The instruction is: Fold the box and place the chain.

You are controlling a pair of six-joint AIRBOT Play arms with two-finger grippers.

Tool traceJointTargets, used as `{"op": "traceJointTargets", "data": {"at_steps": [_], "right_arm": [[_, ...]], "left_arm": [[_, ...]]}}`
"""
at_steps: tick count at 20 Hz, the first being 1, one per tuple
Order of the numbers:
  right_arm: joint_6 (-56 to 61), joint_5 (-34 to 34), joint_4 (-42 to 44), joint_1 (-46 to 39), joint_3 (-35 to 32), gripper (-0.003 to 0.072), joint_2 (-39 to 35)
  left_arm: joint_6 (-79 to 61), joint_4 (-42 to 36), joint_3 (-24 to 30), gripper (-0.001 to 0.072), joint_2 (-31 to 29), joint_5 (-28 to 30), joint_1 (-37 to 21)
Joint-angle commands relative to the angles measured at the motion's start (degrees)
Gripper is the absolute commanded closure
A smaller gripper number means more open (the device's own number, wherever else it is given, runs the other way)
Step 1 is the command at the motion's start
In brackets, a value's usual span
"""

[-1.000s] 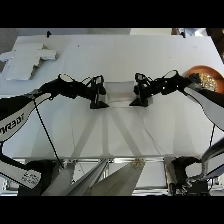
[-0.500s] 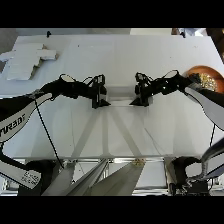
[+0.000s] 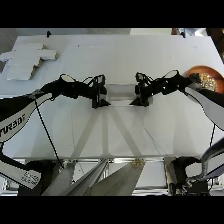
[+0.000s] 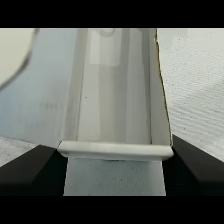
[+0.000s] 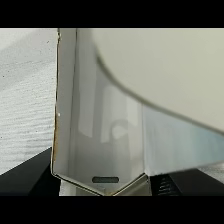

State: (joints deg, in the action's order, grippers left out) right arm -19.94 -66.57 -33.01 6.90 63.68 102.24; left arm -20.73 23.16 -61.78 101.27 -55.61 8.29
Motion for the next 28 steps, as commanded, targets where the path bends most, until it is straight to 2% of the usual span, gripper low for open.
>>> {"op": "traceJointTargets", "data": {"at_steps": [1,13,14,15,16,17,22,28], "right_arm": [[0.00,-0.11,0.02,0.07,0.00,0.0230,-0.04],[0.35,-0.46,0.87,0.07,0.00,0.0231,-0.04],[0.66,-0.48,0.87,0.07,0.00,0.0219,-0.04],[0.66,-0.44,0.87,0.07,0.00,0.0166,-0.04],[0.63,-0.37,0.87,0.04,0.00,0.0036,-0.04],[0.66,-0.28,0.68,0.04,0.02,-0.0019,-0.11],[0.68,-0.46,-1.49,0.00,0.02,-0.0019,-3.37],[7.63,-0.09,-15.58,0.00,0.02,-0.0017,-10.75]], "left_arm": [[0.02,0.02,-0.02,0.0209,0.02,0.13,0.02],[0.02,0.02,-0.02,0.0209,0.02,0.13,0.02],[0.02,0.02,-0.02,0.0209,0.02,0.13,0.02],[0.02,0.02,-0.02,0.0209,0.02,0.13,0.02],[0.02,0.02,-0.02,0.0209,0.02,0.13,0.02],[0.02,0.02,-0.02,0.0209,0.02,0.13,0.02],[0.02,0.02,-0.02,0.0209,0.02,0.13,0.02],[0.02,0.02,-0.02,0.0209,0.02,0.13,0.00]]}}
